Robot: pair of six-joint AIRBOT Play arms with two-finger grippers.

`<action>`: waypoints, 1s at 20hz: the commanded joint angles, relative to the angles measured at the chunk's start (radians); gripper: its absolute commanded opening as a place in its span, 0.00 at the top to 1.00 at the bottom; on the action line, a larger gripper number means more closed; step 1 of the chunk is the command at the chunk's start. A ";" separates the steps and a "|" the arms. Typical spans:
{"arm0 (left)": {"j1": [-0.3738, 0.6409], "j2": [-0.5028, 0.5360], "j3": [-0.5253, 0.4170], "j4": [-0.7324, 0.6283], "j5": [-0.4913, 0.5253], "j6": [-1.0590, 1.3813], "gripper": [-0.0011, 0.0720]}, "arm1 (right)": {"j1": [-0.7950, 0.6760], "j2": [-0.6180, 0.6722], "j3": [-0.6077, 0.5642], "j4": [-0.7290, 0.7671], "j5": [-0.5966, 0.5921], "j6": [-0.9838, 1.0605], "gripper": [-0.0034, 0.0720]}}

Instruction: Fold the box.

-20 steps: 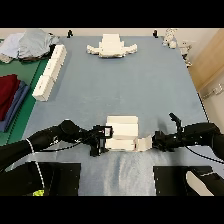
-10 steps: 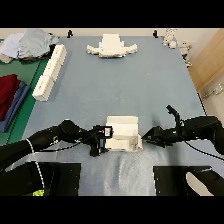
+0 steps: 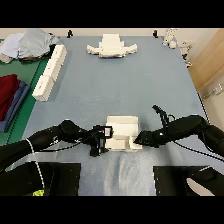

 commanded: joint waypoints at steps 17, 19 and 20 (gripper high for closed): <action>0.001 0.000 0.001 0.000 0.000 0.000 0.29 | 0.495 -0.440 0.394 -0.644 -0.114 0.875 0.36; 0.001 0.000 0.001 0.000 0.000 0.000 0.29 | 0.495 -0.443 0.394 -0.648 -0.114 0.895 0.37; 0.001 0.000 0.001 0.000 0.000 0.000 0.28 | 0.495 -0.443 0.394 -0.649 -0.115 0.900 0.41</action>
